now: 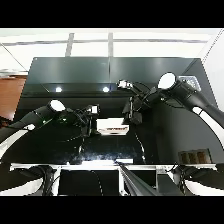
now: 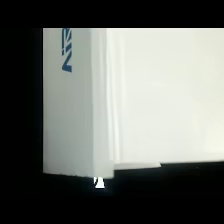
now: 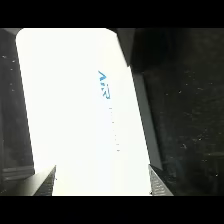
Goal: Fold the box and place the chain.
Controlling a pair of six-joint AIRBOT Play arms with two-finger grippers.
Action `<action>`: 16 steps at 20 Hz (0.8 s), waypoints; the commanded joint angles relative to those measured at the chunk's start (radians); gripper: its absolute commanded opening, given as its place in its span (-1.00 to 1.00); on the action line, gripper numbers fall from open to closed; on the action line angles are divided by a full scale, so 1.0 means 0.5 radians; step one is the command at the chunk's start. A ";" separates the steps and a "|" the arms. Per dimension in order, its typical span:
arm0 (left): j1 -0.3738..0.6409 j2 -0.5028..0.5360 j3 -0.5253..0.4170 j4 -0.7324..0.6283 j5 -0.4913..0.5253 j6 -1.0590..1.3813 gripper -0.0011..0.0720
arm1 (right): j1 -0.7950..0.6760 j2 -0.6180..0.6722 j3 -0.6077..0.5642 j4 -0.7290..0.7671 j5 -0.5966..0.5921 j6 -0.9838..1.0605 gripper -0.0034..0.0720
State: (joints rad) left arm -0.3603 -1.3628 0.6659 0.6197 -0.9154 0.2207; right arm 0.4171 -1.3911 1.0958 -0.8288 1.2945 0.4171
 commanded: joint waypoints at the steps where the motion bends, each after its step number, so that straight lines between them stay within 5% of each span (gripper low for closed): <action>1: -0.002 -0.002 0.001 0.000 0.000 0.001 0.31 | 0.056 -0.001 0.001 -0.147 -0.005 0.163 0.90; 4: -0.002 -0.002 0.001 0.000 0.000 0.001 0.31 | 0.150 -0.001 -0.001 -0.311 -0.072 0.224 0.89; 11: -0.002 -0.002 0.001 0.001 -0.001 0.001 0.31 | 0.168 -0.001 0.000 -0.269 -0.130 0.222 0.05; 16: -0.002 -0.002 0.001 0.000 -0.002 0.001 0.31 | 0.180 0.005 0.000 -0.175 -0.121 0.221 0.05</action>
State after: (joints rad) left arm -0.3603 -1.3628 0.6659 0.6193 -0.9157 0.2199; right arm 0.5037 -1.3891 1.0958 -0.9348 1.2339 0.5270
